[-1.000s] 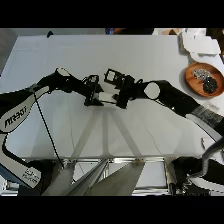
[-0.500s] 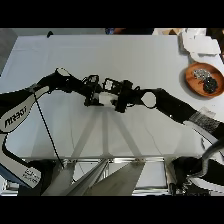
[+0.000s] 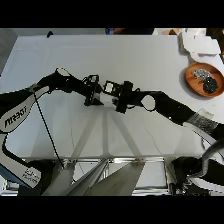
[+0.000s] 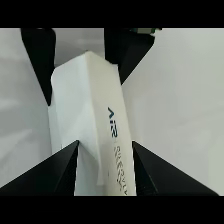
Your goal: Fold the box and place the chain.
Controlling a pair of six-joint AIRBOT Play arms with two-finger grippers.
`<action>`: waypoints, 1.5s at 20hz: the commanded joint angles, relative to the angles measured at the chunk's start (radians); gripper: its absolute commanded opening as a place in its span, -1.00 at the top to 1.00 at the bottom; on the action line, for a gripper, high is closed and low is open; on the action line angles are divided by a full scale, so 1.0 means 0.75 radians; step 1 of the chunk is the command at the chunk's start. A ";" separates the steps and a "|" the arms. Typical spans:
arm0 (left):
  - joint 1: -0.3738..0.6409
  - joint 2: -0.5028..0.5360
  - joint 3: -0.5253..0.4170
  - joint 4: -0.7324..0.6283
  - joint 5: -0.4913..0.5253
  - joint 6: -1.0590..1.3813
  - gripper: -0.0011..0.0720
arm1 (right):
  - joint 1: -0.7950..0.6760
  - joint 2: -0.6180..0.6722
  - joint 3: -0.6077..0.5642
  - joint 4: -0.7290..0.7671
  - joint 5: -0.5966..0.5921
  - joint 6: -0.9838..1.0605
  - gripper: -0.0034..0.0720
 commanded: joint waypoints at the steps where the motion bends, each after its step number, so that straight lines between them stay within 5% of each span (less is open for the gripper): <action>1: 0.000 -0.001 -0.001 0.002 -0.002 0.003 0.02 | 0.000 -0.003 -0.035 -0.017 -0.011 0.011 0.03; 27: 0.000 -0.001 -0.001 0.002 -0.002 0.003 0.02 | 0.002 -0.017 -0.043 -0.011 0.078 0.086 0.26; 30: 0.000 -0.001 -0.001 0.002 -0.002 0.003 0.02 | 0.001 -0.016 -0.043 -0.014 0.065 0.084 -0.13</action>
